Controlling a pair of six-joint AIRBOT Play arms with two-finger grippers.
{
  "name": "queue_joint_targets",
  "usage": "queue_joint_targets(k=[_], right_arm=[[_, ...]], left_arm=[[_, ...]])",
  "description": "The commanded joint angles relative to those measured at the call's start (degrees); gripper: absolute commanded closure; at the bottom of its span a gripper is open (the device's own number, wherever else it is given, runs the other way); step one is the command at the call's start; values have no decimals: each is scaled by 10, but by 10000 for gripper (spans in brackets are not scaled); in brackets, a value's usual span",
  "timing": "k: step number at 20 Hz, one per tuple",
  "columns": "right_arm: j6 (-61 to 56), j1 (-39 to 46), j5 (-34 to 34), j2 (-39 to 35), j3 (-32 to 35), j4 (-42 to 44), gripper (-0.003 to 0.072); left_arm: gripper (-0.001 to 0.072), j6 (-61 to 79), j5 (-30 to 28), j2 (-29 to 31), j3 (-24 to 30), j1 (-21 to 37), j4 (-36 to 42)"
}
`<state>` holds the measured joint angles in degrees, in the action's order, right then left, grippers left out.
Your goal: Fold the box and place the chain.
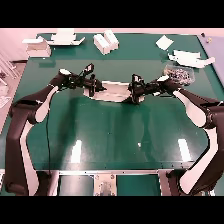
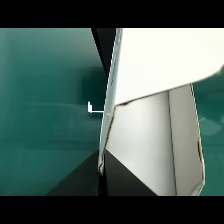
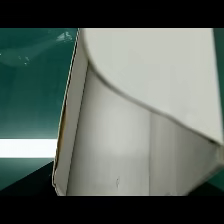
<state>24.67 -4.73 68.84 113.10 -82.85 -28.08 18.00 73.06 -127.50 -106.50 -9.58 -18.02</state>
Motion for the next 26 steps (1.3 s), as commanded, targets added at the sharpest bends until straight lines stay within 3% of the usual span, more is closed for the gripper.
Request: queue_joint_targets(k=[1,5,17,26], right_arm=[[37,0,0,0,0,0,90],[101,-1,1,0,0,17,90],[135,1,3,3,0,34,91],[-28,2,11,3,0,32,89]], left_arm=[[687,0,0,0,0,0,0],[687,0,0,0,0,0,0],[687,0,0,0,0,0,0],[687,0,0,0,0,0,0]])
